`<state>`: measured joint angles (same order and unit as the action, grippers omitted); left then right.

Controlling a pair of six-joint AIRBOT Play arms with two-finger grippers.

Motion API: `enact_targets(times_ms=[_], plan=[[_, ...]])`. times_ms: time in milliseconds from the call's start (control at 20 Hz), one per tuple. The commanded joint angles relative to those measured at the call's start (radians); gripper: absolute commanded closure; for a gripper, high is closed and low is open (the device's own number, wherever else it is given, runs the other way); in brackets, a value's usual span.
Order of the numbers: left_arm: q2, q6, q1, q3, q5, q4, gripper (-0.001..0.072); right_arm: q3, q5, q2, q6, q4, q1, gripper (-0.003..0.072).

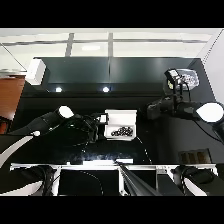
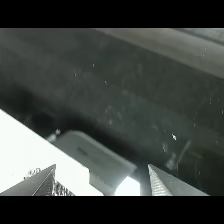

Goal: Fold the box and place the chain.

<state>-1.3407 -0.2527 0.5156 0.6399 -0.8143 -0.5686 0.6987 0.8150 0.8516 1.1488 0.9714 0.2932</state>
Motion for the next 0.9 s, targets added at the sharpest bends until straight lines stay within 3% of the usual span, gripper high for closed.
enact_targets(times_ms=[0, 100, 300, 500, 850], plan=[[0.000, 0.000, 0.001, 0.001, 0.002, 0.001, 0.0231, 0.029, -0.142, 0.080, 0.011, -0.021, 0.027, -0.0034], [0.000, 0.000, 0.001, 0.001, 0.002, 0.001, 0.0231, 0.063, -0.175, 0.160, 0.011, -0.019, 0.026, -0.0034], [0.000, 0.000, 0.001, 0.001, 0.002, 0.001, 0.0230, 0.101, -0.066, 0.285, -0.114, -0.058, 0.059, -0.0034], [0.000, 0.000, 0.001, 0.001, 0.002, 0.001, 0.0230, 0.129, 0.183, 0.284, -0.434, -0.106, 0.085, -0.0034], [0.000, 0.000, 0.001, 0.001, 0.002, 0.001, 0.0230, 0.179, 0.394, 0.270, -0.582, -0.048, 0.103, -0.0034]])
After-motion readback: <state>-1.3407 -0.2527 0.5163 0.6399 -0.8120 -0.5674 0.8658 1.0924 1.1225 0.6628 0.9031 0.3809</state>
